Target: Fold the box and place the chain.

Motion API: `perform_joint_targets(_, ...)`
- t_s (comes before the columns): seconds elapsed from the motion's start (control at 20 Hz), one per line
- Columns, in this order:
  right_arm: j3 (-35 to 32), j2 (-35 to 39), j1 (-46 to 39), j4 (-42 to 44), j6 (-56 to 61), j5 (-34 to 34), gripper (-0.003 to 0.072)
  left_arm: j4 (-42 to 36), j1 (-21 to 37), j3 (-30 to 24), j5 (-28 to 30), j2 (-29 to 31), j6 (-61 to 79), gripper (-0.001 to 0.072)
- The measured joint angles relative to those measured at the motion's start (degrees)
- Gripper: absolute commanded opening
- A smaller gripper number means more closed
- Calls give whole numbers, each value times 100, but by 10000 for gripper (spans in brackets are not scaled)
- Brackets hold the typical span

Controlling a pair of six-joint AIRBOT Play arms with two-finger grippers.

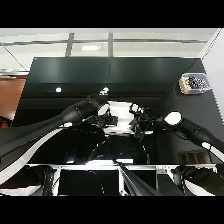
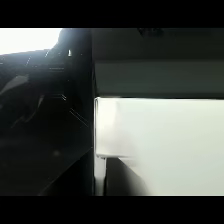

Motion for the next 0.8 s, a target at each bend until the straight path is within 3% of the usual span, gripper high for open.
perform_joint_targets(0.1, 4, 20, -35, -66, 365, 2, 14, -2, 0, 0, 4, -2, 0, 26)
perform_joint_targets(0.25, 144, 304, -463, -566, 1834, 396, 14, -2, 0, 0, 7, 0, 2, 26)
perform_joint_targets(0.55, 120, 1091, -2791, -2122, 5145, 1283, 14, -2, 0, 0, -2, -2, 11, 26)
perform_joint_targets(0.8, -551, 914, -3672, -1777, 6107, 1615, 14, 0, 0, 0, -22, -2, 17, 26)
